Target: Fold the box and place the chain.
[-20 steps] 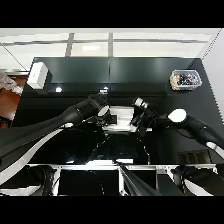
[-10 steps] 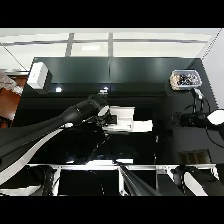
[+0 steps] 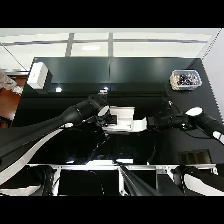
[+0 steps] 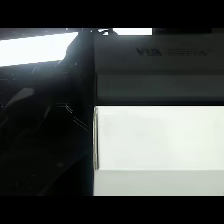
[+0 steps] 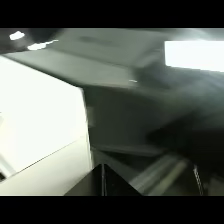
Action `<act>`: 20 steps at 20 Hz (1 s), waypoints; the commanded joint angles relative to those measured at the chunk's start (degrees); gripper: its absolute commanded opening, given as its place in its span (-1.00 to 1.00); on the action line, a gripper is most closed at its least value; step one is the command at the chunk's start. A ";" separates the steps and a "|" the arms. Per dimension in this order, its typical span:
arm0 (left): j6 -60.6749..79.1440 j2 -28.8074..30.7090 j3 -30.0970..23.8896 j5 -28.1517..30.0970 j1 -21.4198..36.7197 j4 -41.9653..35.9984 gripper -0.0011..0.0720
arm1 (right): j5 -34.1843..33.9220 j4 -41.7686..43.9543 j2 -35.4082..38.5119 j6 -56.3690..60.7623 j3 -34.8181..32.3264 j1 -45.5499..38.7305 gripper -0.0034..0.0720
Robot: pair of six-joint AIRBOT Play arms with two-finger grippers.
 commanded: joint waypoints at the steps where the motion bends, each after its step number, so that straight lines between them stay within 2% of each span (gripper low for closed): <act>1: 0.00 -0.02 0.02 -0.02 0.07 0.04 -0.89 | 4.11 2.91 -2.71 -5.33 4.57 0.70 -0.22; 2: 0.02 -0.02 0.02 -0.02 0.07 0.04 -0.89 | 5.20 2.34 -2.71 -4.13 6.10 0.61 0.43; 3: 0.02 -0.02 0.02 -0.02 0.07 0.04 -0.89 | 6.91 2.71 -2.71 -4.02 7.23 0.63 0.54; 6: 0.02 -0.02 0.02 0.04 0.07 0.04 -0.89 | 10.88 3.61 -2.71 -2.40 8.68 1.79 0.52; 9: 0.02 -0.02 0.02 0.07 0.07 0.04 -0.89 | 9.64 2.49 -2.71 1.44 8.68 4.22 0.49; 10: 0.02 -0.02 0.02 0.04 0.07 0.04 -0.89 | 9.25 2.49 -2.71 2.58 8.72 5.20 0.42; 11: 0.02 -0.02 0.02 0.04 0.07 0.04 -0.89 | 9.05 2.45 -2.71 3.32 8.79 6.21 0.19; 16: 0.02 -0.02 0.02 0.02 0.07 0.04 -0.89 | 4.17 -0.39 -2.71 8.55 9.05 11.04 0.19; 20: 0.02 -0.02 0.02 0.04 0.07 0.04 -0.89 | 0.17 -10.64 -2.71 18.56 13.35 15.74 0.19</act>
